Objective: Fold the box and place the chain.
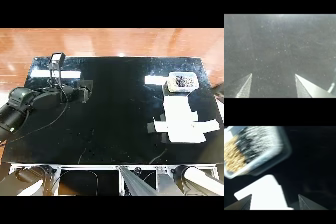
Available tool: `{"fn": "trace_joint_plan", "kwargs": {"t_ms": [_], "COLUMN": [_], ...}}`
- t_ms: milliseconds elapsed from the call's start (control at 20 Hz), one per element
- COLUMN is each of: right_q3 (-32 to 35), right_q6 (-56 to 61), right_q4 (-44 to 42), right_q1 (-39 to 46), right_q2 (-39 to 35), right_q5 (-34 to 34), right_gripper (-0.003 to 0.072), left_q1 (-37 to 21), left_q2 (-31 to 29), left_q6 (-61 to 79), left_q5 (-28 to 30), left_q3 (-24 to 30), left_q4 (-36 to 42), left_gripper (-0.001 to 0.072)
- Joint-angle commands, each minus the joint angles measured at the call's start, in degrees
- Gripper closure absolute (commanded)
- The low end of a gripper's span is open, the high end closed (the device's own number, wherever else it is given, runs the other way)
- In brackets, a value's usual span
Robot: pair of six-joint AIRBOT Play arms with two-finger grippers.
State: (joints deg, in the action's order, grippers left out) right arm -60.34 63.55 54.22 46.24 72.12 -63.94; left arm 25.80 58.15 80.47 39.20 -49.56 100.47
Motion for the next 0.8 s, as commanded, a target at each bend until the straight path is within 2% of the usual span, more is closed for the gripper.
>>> {"fn": "trace_joint_plan", "kwargs": {"t_ms": [0, 200, 300, 350, 400, 750], "right_q3": [-5.6, -10.5, -10.6, -10.6, -10.6, -10.5], "right_q6": [-10.2, -10.2, -10.2, -9.5, -8.5, -8.1], "right_q4": [-11.9, 2.0, 3.8, 5.7, 7.6, 8.6], "right_q1": [18.7, 20.3, 20.1, 20.0, 19.8, 14.2], "right_q2": [10.4, 16.3, 20.0, 21.8, 23.4, 28.0], "right_q5": [-18.3, -23.4, -25.6, -27.5, -29.0, -30.6], "right_gripper": [-0.0011, -0.0011, -0.0011, 0.0030, 0.0025, 0.0025], "left_q1": [0.0, 0.0, 0.0, 0.0, -0.1, -0.1], "left_q2": [2.0, 3.5, 3.5, 3.5, 3.5, 3.5], "left_q6": [0.0, 0.0, 0.0, 0.0, 0.0, 0.0], "left_q5": [0.2, 1.1, 1.7, 2.1, 2.5, 2.8], "left_q3": [0.0, 0.0, 0.0, 0.0, 0.0, 0.0], "left_q4": [1.0, 1.0, 1.2, 1.9, 2.5, 3.5], "left_gripper": [0.0094, 0.0093, 0.0093, 0.0094, 0.0093, 0.0094]}}
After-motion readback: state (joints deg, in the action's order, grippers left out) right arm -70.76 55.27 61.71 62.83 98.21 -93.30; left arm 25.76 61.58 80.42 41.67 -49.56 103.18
